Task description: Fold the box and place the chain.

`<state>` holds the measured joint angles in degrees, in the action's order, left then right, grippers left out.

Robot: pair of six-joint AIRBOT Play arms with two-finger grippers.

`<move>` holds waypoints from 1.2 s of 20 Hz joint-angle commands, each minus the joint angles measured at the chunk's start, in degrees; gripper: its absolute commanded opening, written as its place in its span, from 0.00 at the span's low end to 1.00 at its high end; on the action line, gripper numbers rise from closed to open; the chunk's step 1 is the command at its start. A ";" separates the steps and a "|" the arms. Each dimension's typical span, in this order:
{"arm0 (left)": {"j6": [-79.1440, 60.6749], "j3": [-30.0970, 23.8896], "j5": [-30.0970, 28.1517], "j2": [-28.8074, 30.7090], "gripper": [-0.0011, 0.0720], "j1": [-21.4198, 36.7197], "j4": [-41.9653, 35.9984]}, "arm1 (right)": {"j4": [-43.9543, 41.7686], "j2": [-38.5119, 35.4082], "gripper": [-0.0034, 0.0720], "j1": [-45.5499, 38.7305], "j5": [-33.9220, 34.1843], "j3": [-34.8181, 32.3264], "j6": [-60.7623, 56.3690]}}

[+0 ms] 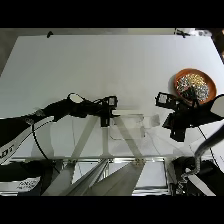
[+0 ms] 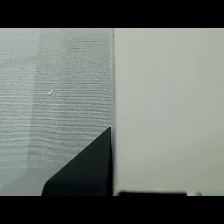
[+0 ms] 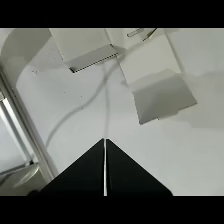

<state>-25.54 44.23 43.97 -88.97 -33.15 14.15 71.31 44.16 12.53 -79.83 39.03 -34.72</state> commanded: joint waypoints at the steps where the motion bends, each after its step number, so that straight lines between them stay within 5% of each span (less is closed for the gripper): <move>1: 0.00 -0.04 0.04 -0.02 0.03 -0.04 0.00 | -2.69 -0.13 0.06 0.83 11.45 -7.93 6.49; 6: 0.00 -0.04 0.02 -0.02 0.03 -0.04 0.00 | -3.02 -0.09 0.07 10.16 24.85 -14.91 13.05; 7: 0.00 -0.04 0.00 -0.02 0.03 -0.04 0.00 | -3.02 0.02 0.27 11.52 25.83 -15.10 14.12; 9: 0.00 -0.04 0.02 -0.02 0.03 -0.07 0.00 | -3.02 0.52 0.84 12.50 27.34 -15.26 14.21; 11: 0.00 -0.04 0.02 -0.02 0.03 -0.07 0.00 | -2.49 0.94 0.98 12.50 30.67 -16.22 14.25; 24: 0.00 -0.04 0.02 -0.02 0.03 -0.07 0.00 | -7.23 2.27 0.98 19.74 44.37 -23.71 13.77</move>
